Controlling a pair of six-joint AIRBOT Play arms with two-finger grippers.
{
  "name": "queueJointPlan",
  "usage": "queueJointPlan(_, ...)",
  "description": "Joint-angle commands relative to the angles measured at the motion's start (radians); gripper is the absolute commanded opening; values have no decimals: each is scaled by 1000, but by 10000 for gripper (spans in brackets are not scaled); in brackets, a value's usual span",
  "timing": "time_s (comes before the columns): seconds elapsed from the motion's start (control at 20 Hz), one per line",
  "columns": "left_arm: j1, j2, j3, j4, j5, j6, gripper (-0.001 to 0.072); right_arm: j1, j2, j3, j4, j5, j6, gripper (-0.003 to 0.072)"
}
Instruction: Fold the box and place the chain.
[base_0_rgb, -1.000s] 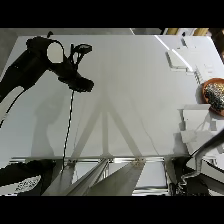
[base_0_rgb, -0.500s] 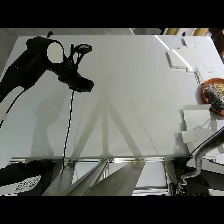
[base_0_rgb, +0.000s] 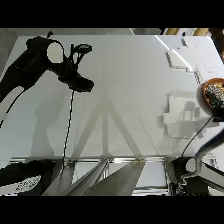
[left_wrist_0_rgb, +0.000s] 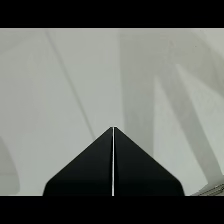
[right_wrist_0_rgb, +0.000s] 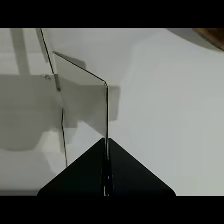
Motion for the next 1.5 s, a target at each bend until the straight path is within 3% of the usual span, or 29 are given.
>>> queueJointPlan(0.0,1,1,0,0,0,0,8,191,168,-118,196,-39,-6,11)
queueJointPlan(0.25,0,1,0,0,54,11,8,383,454,-427,435,-233,45,11)
queueJointPlan(0.5,0,-5,0,-44,128,14,10,494,503,-516,431,-253,73,12)
queueJointPlan(0.55,0,-11,-1,-44,128,34,35,499,503,-516,431,-253,73,12)
queueJointPlan(0.65,0,-29,-11,-87,127,148,276,499,503,-516,435,-252,73,13)
queueJointPlan(0.75,2,-65,-19,-239,128,315,408,499,503,-516,435,-252,73,13)
queueJointPlan(0.95,-1,-212,-19,-671,117,587,422,499,503,-516,435,-252,73,13)
queueJointPlan(1.05,-6,-289,-19,-799,101,656,468,499,503,-516,435,-252,73,13)
queueJointPlan(1.15,-22,-342,-19,-790,85,678,516,499,503,-516,435,-253,72,13)
queueJointPlan(1.3,-45,-389,-19,-784,45,732,516,499,503,-516,435,-254,72,13)
queueJointPlan(1.45,-66,-402,-19,-783,66,772,515,499,503,-516,435,-254,72,13)
